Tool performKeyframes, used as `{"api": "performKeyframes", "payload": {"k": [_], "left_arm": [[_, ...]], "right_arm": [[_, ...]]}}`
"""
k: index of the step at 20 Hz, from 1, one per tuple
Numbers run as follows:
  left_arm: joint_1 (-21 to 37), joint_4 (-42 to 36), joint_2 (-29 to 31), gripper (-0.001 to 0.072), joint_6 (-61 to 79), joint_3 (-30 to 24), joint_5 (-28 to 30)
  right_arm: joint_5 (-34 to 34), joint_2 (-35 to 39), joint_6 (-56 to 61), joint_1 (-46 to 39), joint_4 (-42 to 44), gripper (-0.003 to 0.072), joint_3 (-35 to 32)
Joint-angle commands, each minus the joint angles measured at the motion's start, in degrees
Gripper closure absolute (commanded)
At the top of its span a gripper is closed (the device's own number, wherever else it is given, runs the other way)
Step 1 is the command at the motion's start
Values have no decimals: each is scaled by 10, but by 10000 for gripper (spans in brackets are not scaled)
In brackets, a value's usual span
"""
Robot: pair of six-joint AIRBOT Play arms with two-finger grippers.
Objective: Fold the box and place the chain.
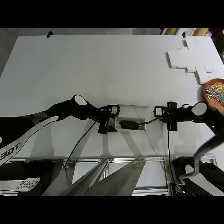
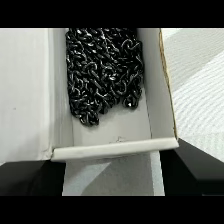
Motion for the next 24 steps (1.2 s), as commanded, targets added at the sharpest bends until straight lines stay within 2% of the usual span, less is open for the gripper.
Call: {"api": "performKeyframes", "payload": {"k": [1, 2, 3, 4, 7, 10, 14, 18, 21, 24], "left_arm": [[1, 0, 0, 675, 0, 0, 0], [1, 0, 0, 675, 0, 0, 0], [1, 0, 0, 675, 0, 0, 0], [0, 0, 0, 675, 0, 0, 0], [0, 0, 0, 675, 0, 0, 0], [1, 0, 0, 675, 0, 0, 0], [1, 0, 0, 675, 0, 0, 0], [0, 0, 0, 675, 0, 0, 0], [1, 0, 0, 675, 0, 0, 0], [1, 0, 0, 675, 0, 0, 0]], "right_arm": [[-13, -12, -8, 0, 4, 548, -1], [-10, -12, -8, 0, 4, 602, -1], [-7, -12, -8, 0, 4, 609, -1], [4, -12, -8, 0, 4, 665, -1], [42, 5, -7, 0, 1, 665, -1], [71, 60, 14, 0, 3, 665, -1], [136, 147, 28, 4, 129, 665, -1], [183, 187, 30, 49, 258, 665, -1], [179, 189, 30, 107, 325, 664, -1], [135, 188, 30, 177, 364, 664, -1]]}}
